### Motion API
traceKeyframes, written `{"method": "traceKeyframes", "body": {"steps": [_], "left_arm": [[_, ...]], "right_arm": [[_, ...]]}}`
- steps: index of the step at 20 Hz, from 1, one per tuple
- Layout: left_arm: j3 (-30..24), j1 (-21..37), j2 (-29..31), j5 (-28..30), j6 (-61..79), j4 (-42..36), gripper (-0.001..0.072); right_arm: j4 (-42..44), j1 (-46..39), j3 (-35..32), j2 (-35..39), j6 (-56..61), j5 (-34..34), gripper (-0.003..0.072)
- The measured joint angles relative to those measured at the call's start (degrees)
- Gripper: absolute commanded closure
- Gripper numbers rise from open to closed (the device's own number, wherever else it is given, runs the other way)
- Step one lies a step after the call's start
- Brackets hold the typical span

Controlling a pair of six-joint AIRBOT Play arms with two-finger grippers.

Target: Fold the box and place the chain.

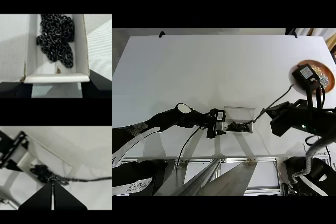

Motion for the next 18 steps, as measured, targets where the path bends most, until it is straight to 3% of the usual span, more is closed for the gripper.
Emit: {"method": "traceKeyframes", "body": {"steps": [7, 18], "left_arm": [[0.00, 0.00, 0.00, 0.00, 0.00, 0.00, 0.0436], [0.00, 0.00, 0.00, 0.00, 0.02, 0.00, 0.0436]], "right_arm": [[4.15, 8.52, 0.00, -2.14, 0.52, -7.74, 0.0672], [3.56, 10.71, -0.13, -28.63, 0.46, -11.50, 0.0672]]}}
